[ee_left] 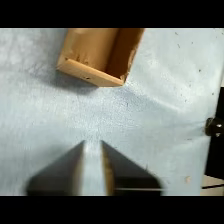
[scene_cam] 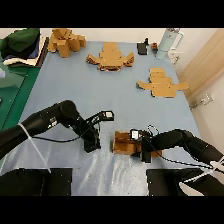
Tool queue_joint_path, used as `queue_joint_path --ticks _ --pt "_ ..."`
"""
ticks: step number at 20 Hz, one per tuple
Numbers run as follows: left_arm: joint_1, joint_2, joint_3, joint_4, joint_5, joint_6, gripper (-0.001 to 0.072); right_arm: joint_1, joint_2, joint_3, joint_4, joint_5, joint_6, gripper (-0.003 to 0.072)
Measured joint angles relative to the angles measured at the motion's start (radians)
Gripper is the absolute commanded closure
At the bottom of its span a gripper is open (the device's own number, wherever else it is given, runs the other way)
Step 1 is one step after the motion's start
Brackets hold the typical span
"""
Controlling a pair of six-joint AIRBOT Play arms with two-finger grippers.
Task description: Fold the box.
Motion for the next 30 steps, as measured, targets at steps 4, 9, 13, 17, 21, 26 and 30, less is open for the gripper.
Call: queue_joint_path --ticks 4,9,13,17,21,26,30 --pt "-0.002 0.008 -0.099 -0.143 0.171 0.279 0.0021 0.000 0.000 0.000 0.000 0.000 0.000 0.0147" --pt "-0.059 -0.018 -0.130 -0.202 0.289 0.517 0.0004 0.000 0.000 0.000 0.000 0.000 0.000 0.0147" --pt "-0.084 -0.048 -0.135 -0.277 0.348 0.621 0.0004 0.000 0.000 0.000 0.000 0.000 0.000 0.0147" --pt "-0.103 -0.069 -0.135 -0.331 0.369 0.668 0.0004 0.000 0.000 0.000 0.000 0.000 0.000 0.0147" --pt "-0.124 -0.076 -0.123 -0.380 0.388 0.700 0.0004 0.000 0.000 0.000 0.000 0.000 0.000 0.0147" --pt "-0.136 -0.093 -0.118 -0.409 0.395 0.715 0.0004 0.000 0.000 0.000 0.000 0.000 0.000 0.0147" --pt "-0.145 -0.101 -0.118 -0.417 0.387 0.719 0.0004 0.000 0.000 0.000 0.000 0.000 0.000 0.0147"
